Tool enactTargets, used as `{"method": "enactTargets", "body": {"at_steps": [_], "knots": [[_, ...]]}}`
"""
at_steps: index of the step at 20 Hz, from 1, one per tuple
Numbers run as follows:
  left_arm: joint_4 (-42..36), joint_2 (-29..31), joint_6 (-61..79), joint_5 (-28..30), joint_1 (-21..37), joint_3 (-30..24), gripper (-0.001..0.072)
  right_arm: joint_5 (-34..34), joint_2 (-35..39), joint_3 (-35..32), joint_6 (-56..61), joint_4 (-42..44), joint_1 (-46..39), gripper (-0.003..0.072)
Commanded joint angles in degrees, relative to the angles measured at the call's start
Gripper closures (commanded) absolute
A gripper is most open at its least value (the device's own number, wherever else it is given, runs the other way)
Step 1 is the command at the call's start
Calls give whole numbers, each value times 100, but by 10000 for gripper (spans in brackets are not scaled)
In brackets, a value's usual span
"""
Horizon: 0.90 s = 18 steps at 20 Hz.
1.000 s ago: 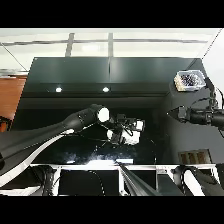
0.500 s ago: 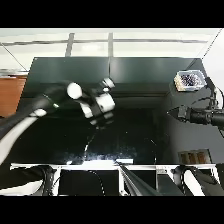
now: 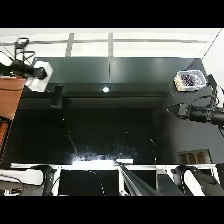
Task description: Fold the box and place the chain.
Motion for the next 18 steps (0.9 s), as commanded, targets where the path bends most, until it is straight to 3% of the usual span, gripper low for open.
{"method": "enactTargets", "body": {"at_steps": [1,5,8,9,10,13,15,17,18], "knots": [[330,-1097,-164,-125,603,1342,429,-227,4,7,-24,103,20,671],[149,-1996,-164,304,557,2111,401,-527,4,7,-22,66,415,671],[-361,-2387,-164,232,555,2369,397,-1147,4,7,2,70,632,671],[-343,-2400,-160,254,533,2371,167,-1239,4,7,0,74,640,671],[-306,-2374,-186,175,529,2413,-7,-1248,4,7,-2,70,638,671],[103,-2140,-365,-656,492,3021,-7,-1102,4,9,-4,66,638,671],[127,-1891,-710,-1591,490,3628,11,-938,4,20,-15,61,638,671],[39,-1410,-1303,-2271,485,3681,66,-671,4,157,-278,-205,638,671],[37,-1093,-1596,-2747,463,3526,399,-457,4,304,-310,-535,638,671]]}}
